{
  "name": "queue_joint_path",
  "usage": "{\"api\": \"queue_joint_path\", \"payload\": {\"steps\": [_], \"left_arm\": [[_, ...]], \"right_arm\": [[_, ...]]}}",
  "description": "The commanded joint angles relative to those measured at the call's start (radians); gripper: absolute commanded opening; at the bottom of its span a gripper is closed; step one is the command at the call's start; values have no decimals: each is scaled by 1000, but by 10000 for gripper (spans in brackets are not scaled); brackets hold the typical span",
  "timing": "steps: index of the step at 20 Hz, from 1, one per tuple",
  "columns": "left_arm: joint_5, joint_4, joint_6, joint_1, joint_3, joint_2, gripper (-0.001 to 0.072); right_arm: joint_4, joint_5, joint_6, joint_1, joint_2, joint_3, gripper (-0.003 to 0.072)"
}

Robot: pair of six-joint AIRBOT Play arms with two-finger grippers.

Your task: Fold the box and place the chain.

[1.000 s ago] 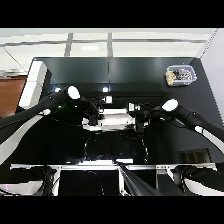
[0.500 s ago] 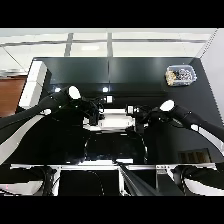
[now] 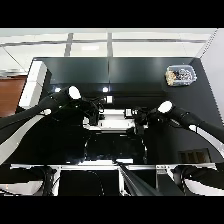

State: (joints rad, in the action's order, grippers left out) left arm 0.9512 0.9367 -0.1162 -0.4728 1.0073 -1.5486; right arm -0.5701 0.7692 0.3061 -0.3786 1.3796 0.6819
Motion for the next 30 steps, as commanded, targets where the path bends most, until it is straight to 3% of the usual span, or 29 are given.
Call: {"api": "queue_joint_path", "payload": {"steps": [1, 6, 7, 8, 9, 10, 12, 13, 14, 16, 17, 21, 23, 24, 25, 28, 30], "left_arm": [[-1, 1, 0, 0, 1, -1, 31], [-1, 1, 0, 0, 1, -1, 31], [-1, 1, 0, 0, 1, -1, 32], [-1, 2, 0, 0, 1, 0, 31], [-2, 14, 0, 0, 1, 2, 33], [-1, 24, -2, 0, 1, 5, 97], [-4, 37, -50, 1, 10, 18, 462], [-4, 75, -113, 3, 25, 34, 557], [0, 137, -201, 6, 45, 60, 580], [44, 256, -339, 31, 76, 128, 580], [79, 280, -360, 53, 80, 168, 580], [270, 269, -579, 185, 73, 302, 549], [344, 174, -721, 243, 20, 335, 335], [383, 82, -743, 259, -27, 344, 122], [422, -25, -737, 262, -81, 344, 28], [366, -344, -650, 208, -267, 343, 28], [223, -516, -511, 142, -357, 339, 29]], "right_arm": [[-7, -26, -26, -2, 1, 0, 705], [-7, -25, -26, -2, 1, 0, 704], [-8, -25, -26, -2, 1, 0, 669], [-8, -25, -26, -2, 1, 0, 565], [-8, -25, -26, -2, 1, 0, 541], [-7, -25, -26, -2, 1, 0, 542], [-7, -25, -26, -2, 1, 0, 541], [-7, -25, -26, -2, 1, 0, 540], [-7, -25, -26, -2, 1, 0, 539], [-8, -25, -26, -2, 1, 0, 361], [-8, -25, -26, -2, 1, 0, 315], [-7, -25, -26, -2, 1, 0, 301], [-7, -26, -26, -2, 1, 0, 301], [-7, -26, -26, -2, 1, 0, 300], [-7, -26, -26, -2, 1, 0, 301], [-6, -31, -34, -2, 1, 0, 300], [-6, -33, -37, -2, 1, 0, 300]]}}
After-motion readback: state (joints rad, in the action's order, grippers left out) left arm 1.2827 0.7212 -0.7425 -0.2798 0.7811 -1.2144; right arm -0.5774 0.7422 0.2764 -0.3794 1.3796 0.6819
